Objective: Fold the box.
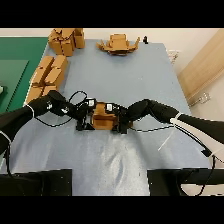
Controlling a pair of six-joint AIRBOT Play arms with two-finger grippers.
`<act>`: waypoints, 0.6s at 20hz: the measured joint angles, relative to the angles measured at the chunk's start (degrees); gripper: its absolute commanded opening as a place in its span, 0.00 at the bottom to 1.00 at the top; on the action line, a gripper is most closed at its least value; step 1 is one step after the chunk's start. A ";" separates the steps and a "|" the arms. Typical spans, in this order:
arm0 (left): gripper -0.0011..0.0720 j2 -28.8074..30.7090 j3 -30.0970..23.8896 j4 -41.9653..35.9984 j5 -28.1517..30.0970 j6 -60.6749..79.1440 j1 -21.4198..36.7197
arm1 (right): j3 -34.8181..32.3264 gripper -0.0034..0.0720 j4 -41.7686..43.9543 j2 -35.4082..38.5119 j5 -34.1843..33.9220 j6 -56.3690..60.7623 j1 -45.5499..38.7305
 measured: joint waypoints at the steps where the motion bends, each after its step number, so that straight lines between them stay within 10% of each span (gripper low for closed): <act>1: 0.96 -0.11 0.00 0.20 0.33 -0.02 -0.07 | 0.00 0.74 0.00 0.00 0.00 0.00 0.02; 12: 0.95 -0.26 0.00 0.76 2.84 -0.02 -0.96 | 0.00 0.74 0.02 0.00 0.02 0.17 0.02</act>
